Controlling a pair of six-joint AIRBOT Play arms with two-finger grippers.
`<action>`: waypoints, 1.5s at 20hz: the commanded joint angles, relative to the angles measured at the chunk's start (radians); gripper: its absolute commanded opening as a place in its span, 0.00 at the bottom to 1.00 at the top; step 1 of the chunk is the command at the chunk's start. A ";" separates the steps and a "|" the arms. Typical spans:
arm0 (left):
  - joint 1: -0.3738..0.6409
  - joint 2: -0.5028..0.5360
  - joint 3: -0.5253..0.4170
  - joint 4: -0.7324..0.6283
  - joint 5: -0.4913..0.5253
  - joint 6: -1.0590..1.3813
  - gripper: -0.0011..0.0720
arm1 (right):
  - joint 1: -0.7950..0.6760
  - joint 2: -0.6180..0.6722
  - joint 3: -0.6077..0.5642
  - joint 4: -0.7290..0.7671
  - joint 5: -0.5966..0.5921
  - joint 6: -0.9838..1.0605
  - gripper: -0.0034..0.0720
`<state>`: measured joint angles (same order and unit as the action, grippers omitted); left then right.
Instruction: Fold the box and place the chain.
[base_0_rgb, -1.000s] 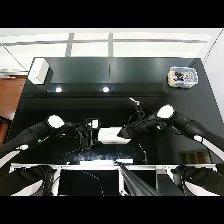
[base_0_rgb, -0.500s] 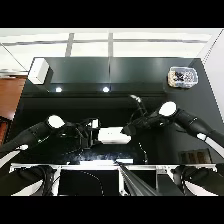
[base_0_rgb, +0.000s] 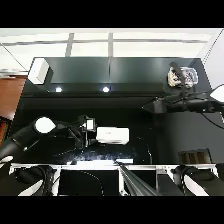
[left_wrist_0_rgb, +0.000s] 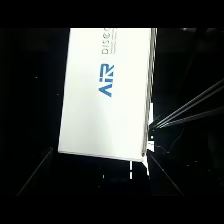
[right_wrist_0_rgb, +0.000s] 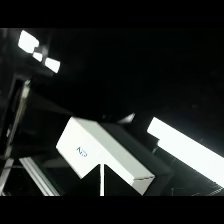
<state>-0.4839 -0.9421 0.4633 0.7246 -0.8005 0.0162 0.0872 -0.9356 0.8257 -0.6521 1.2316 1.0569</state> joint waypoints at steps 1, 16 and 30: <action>-0.007 0.088 0.031 0.048 -0.101 -0.138 0.99 | -0.094 0.029 0.005 -0.004 0.028 0.006 0.10; -0.153 -0.283 0.276 0.053 -0.050 -0.227 0.99 | -0.095 0.029 0.005 -0.005 0.006 0.005 0.10; -0.164 -0.286 0.275 0.056 -0.097 -0.230 0.99 | -0.095 0.029 0.005 -0.011 0.002 0.006 0.10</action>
<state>-0.6472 -1.2274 0.7383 0.7780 -0.8936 -0.2138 -0.0074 -0.9070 0.8299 -0.6628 1.2335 1.0622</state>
